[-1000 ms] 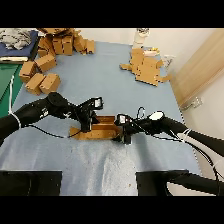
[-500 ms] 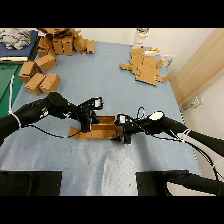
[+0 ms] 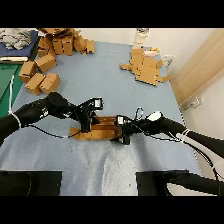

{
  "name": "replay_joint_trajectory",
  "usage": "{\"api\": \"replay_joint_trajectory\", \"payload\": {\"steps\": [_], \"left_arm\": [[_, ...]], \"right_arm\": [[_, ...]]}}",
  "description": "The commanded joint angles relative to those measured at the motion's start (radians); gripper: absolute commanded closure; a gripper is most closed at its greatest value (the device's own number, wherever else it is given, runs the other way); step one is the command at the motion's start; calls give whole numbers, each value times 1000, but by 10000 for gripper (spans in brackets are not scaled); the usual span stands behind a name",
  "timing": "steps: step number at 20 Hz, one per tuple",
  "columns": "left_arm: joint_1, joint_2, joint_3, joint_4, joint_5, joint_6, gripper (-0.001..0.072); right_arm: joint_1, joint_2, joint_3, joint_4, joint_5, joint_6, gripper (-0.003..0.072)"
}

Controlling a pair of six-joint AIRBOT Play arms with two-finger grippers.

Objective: Fold the box.

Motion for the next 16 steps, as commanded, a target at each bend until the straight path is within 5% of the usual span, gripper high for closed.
{"api": "replay_joint_trajectory", "payload": {"steps": [1, 9, 11, 16], "left_arm": [[0, 0, 1, 0, 3, 0, 698], [0, 0, 1, 0, 3, 0, 697], [0, 0, 1, 0, 3, 0, 698], [0, 0, 1, 0, 3, 0, 697]], "right_arm": [[38, -1, 0, -12, -66, 0, -34], [39, -1, 0, -43, -83, 12, -27], [39, -1, 0, -43, -83, 15, 84], [39, -1, 0, -44, -83, 15, 85]]}}
